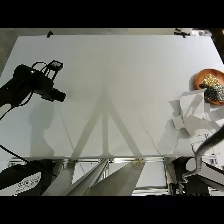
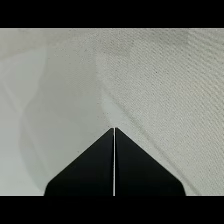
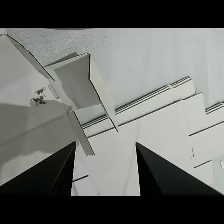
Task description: Fold the box and place the chain.
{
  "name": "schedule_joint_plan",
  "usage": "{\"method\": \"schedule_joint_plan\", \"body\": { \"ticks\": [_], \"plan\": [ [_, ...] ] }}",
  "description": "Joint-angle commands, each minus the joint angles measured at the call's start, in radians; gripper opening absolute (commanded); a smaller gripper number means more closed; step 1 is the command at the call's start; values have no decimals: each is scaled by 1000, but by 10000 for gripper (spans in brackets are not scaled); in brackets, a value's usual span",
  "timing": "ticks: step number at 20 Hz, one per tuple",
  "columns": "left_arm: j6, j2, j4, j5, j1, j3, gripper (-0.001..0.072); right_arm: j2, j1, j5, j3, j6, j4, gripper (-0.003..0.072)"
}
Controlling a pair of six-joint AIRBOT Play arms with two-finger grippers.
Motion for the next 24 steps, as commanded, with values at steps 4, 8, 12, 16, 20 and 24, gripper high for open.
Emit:
{"method": "schedule_joint_plan", "body": {
  "ticks": [4,8,12,16,20,24],
  "plan": [
    [0,0,0,0,1,0,13,-52,-6,-42,0,-102,-21,474],
    [0,0,0,0,1,0,13,-116,-6,-64,0,-102,-28,478],
    [0,0,0,0,1,0,13,-185,-5,-74,0,-100,-29,450],
    [0,0,0,0,1,0,13,-248,-5,-64,0,-94,1,148],
    [0,0,0,0,1,0,13,-253,3,16,0,-232,216,15],
    [0,0,0,0,1,0,13,-239,96,90,-1,-286,309,13]
  ]
}}
